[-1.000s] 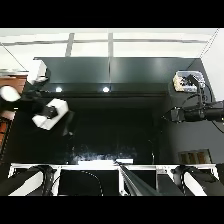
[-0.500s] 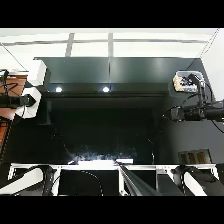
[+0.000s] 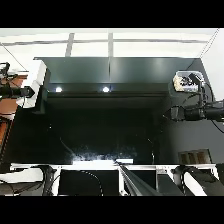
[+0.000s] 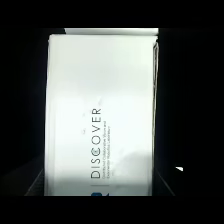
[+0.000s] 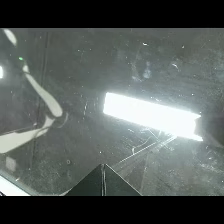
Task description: Fold the box and place the chain.
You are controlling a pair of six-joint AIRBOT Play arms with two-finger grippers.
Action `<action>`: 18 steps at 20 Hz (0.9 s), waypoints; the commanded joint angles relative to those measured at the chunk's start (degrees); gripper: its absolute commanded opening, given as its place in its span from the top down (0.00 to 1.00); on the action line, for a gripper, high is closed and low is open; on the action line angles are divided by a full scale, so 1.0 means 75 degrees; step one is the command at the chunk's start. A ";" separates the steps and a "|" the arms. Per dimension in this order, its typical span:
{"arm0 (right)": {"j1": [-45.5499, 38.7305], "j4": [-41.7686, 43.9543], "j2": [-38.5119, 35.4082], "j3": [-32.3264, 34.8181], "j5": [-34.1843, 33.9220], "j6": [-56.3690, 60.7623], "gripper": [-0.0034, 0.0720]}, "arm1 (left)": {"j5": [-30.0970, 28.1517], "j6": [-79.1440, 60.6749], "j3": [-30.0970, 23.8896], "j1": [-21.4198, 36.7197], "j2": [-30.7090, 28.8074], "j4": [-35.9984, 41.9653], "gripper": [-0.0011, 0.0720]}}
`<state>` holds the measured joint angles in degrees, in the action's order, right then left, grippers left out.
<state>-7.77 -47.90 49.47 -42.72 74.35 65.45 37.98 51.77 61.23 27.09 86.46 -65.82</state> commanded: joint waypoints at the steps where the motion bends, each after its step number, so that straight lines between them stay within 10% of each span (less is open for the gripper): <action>1: -0.0003 0.0003 -0.0003 -0.0006 -0.0020 0.0050 0.94 | -0.0221 -0.0347 0.0309 0.0000 0.0554 0.0277 0.48; 3: -0.0003 0.0006 -0.0003 -0.0006 -0.0017 0.0087 0.94 | -0.0522 -0.0603 0.0338 -0.0058 0.0525 0.0236 0.09; 11: -0.0003 0.0233 -0.0003 -0.1072 -0.0035 0.0154 0.94 | 0.2226 -0.0545 0.1597 -0.0154 -0.1020 0.0251 0.03; 12: -0.0003 0.0224 -0.0003 -0.1329 -0.0032 0.0154 0.94 | 0.2646 -0.0321 0.1702 -0.0210 -0.1288 0.0242 0.10; 13: -0.0003 0.0181 -0.0003 -0.1556 -0.0009 0.0146 0.94 | 0.3037 -0.0064 0.1763 -0.0283 -0.1580 0.0245 0.42; 14: 0.0003 0.0073 -0.0003 -0.1772 0.0067 0.0114 0.94 | 0.3471 0.0178 0.1775 -0.0385 -0.1915 0.0286 0.96; 18: 0.0152 -0.1323 -0.0082 -0.1929 0.0239 -0.0178 0.94 | 0.4226 0.1600 0.1207 -0.1309 -0.3235 0.0504 0.96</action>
<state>-7.40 -50.78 49.28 -55.81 75.83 65.36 64.01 56.05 72.51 21.41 68.88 -62.94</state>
